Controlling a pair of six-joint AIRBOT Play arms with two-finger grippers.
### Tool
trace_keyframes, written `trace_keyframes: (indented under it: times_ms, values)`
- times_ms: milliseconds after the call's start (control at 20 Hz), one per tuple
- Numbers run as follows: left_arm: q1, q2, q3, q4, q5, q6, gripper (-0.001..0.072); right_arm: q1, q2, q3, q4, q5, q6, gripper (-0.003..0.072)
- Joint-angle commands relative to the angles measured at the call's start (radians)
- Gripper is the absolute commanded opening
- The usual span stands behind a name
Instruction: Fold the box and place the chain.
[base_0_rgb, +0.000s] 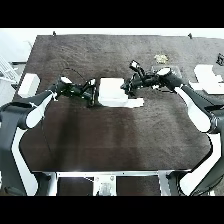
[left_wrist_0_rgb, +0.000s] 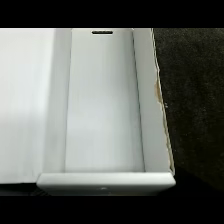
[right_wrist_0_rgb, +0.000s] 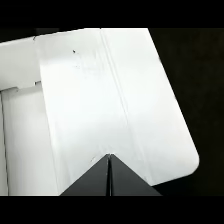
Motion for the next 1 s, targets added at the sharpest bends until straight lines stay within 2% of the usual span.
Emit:
trace_keyframes:
  times_ms: [0, 300, 550, 700, 850, 900, 950]
  values:
    - [0.001, 0.000, 0.001, 0.001, 0.005, 0.001, 0.0287, 0.017, -0.018, 0.018, -0.091, 0.008, 0.027, 0.0007]
    - [0.001, 0.000, 0.001, 0.001, 0.005, 0.001, 0.0287, 0.016, -0.017, 0.045, -0.099, 0.007, 0.025, 0.0008]
    - [0.001, 0.000, 0.001, 0.001, 0.004, 0.000, 0.0287, 0.011, 0.101, 0.044, -0.099, 0.009, 0.019, 0.0007]
    - [0.001, 0.000, 0.001, 0.001, 0.005, 0.000, 0.0287, -0.003, 0.200, -0.028, -0.122, 0.009, 0.019, 0.0007]
    - [0.001, 0.000, 0.001, 0.001, 0.004, 0.000, 0.0287, -0.034, 0.304, -0.167, -0.190, 0.008, 0.018, 0.0013]
    - [0.001, 0.000, 0.001, 0.001, 0.004, 0.000, 0.0287, -0.048, 0.325, -0.212, -0.212, 0.008, 0.018, 0.0199]
    - [0.001, 0.000, 0.001, 0.001, 0.004, 0.000, 0.0287, -0.062, 0.333, -0.248, -0.231, 0.008, 0.018, 0.0469]
